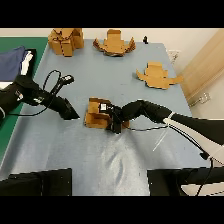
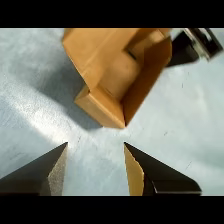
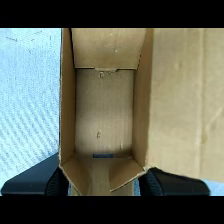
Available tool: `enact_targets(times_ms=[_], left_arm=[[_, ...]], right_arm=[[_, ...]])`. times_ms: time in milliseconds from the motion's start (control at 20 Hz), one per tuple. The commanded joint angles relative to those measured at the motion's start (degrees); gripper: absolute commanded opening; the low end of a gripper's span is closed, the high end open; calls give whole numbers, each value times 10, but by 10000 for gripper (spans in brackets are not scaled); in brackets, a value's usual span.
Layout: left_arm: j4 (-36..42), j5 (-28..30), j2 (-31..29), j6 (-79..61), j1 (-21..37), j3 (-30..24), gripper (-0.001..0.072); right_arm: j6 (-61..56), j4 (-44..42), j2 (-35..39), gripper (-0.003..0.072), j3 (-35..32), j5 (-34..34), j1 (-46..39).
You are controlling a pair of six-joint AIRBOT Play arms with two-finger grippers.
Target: Fold the box.
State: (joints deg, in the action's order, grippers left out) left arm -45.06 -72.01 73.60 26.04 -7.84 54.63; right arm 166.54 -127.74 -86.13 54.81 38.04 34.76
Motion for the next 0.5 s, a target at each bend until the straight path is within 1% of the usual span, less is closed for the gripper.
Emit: enact_targets(times_ms=[0, 50, 150, 250, 300, 450], left_arm=[[17, 47, 1, 132, -55, 9, 555], [-2, 61, 0, 196, -78, 12, 554], [-88, 92, 1, 360, -127, 14, 554], [-149, 122, 3, 458, -171, 14, 553], [-174, 132, 7, 504, -191, 16, 531], [-312, 124, 35, 693, -231, 33, 523]], right_arm=[[0, 0, 0, 410, 0, 0, 0], [0, 0, 0, 410, 0, 2, 0], [0, 0, 0, 410, 0, 2, 0], [0, 0, 0, 410, 0, 0, 0], [0, 0, 0, 410, 0, 0, 0], [0, 0, 0, 410, 0, 0, 0]])
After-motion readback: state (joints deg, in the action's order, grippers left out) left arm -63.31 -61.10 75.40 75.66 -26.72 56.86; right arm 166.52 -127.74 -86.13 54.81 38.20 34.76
